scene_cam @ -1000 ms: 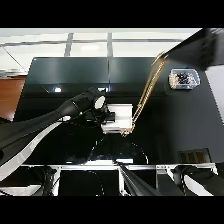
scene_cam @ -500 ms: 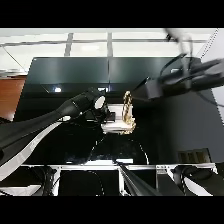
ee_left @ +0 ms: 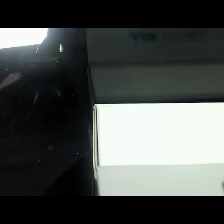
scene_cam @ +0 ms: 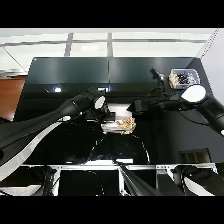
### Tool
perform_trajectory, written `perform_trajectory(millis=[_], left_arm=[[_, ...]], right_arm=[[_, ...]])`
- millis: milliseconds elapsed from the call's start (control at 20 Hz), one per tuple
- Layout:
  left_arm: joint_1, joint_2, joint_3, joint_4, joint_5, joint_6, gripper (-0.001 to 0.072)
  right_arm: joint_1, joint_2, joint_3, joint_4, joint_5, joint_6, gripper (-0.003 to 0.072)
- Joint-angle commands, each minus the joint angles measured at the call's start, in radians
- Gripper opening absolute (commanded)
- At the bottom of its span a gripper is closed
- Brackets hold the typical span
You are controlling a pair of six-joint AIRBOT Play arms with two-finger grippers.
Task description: Fold the box and place the chain.
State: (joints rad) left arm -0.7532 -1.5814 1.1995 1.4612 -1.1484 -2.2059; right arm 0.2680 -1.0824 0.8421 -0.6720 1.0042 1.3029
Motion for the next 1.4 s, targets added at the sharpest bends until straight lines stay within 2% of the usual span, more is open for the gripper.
perform_trajectory(millis=[0,100,150,200,250,350,450,650,800,900,1150,1300,1350], left_arm=[[0.001,0.000,0.001,-0.001,-0.003,0.000,0.0030],[0.001,0.000,0.001,-0.001,-0.005,0.000,0.0030],[0.001,0.000,0.001,-0.001,-0.005,0.000,0.0030],[0.001,0.000,0.001,0.000,-0.004,0.000,0.0030],[0.001,0.000,0.001,0.000,0.001,0.000,0.0030],[0.001,0.000,0.001,0.000,0.007,0.000,0.0029],[0.001,0.000,0.001,0.000,0.007,0.000,0.0030],[0.001,0.000,0.001,0.000,0.006,0.000,0.0030],[0.001,0.000,0.001,-0.003,0.007,0.000,0.0030],[0.001,0.000,0.001,-0.003,0.007,0.000,0.0030],[0.001,0.000,0.001,-0.003,0.008,0.000,0.0030],[0.001,0.000,0.001,-0.003,0.007,0.000,0.0030],[0.000,0.000,0.001,-0.004,0.007,0.000,0.0030]], right_arm=[[-0.159,0.059,0.006,-0.060,0.103,-0.135,0.0409],[-0.260,0.106,-0.024,-0.186,0.141,-0.317,0.0409],[-0.282,0.111,-0.072,-0.224,0.112,-0.394,0.0411],[-0.285,0.106,-0.130,-0.227,0.051,-0.466,0.0525],[-0.271,0.099,-0.192,-0.217,-0.029,-0.579,0.0720],[-0.205,0.082,-0.283,-0.219,-0.147,-0.859,0.0720],[-0.132,0.062,-0.332,-0.216,-0.164,-1.223,0.0719],[-0.060,-0.053,-0.324,-0.063,-0.208,-1.477,0.0714],[-0.021,-0.130,-0.306,-0.053,-0.243,-1.532,0.0713],[-0.016,-0.166,-0.298,0.011,-0.244,-1.564,0.0713],[0.055,-0.174,-0.296,0.018,-0.319,-1.611,0.0713],[0.054,-0.192,-0.296,0.024,-0.305,-1.611,0.0713],[0.054,-0.195,-0.294,0.024,-0.286,-1.618,0.0626]])
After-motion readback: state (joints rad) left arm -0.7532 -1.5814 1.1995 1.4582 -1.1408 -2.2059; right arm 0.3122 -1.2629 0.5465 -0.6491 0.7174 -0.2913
